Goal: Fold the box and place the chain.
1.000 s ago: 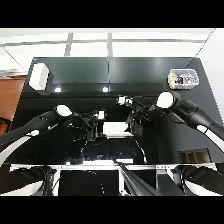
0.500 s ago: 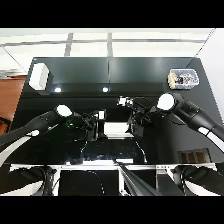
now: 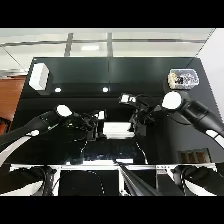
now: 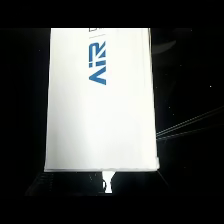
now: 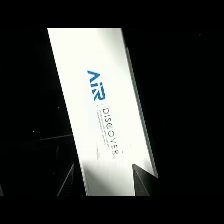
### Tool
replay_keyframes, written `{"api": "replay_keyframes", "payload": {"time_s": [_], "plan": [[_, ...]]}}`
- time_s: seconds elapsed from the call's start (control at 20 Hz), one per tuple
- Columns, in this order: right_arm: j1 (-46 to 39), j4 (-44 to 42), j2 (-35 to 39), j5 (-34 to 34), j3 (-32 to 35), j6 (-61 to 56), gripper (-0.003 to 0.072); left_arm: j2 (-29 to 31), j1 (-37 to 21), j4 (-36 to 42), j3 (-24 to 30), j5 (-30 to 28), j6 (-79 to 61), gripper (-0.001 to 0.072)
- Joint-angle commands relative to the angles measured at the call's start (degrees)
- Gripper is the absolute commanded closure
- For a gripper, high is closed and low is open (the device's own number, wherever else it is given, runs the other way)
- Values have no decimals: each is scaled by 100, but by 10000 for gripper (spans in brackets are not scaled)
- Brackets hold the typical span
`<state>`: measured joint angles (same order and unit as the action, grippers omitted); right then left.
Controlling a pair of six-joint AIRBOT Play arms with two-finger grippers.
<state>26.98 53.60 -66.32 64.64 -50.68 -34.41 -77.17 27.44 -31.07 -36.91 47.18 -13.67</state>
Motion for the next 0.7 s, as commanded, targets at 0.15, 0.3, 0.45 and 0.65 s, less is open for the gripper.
{"api": "replay_keyframes", "payload": {"time_s": [0.15, 0.3, 0.45, 0.65], "plan": [[-1051, -750, 424, 1759, 234, -1853, 674, -2, -2, 2, -2, -4, -2, 252], [-1202, -2739, 415, 772, 1152, -1867, 674, -2, -2, 2, -2, -4, -2, 251], [-986, -4052, 299, -599, 1622, -2024, 674, -2, 0, 2, -2, -4, -2, 252], [-863, -3965, -136, -885, 1622, -2179, 674, -2, -2, 2, -2, -7, -2, 252]]}}
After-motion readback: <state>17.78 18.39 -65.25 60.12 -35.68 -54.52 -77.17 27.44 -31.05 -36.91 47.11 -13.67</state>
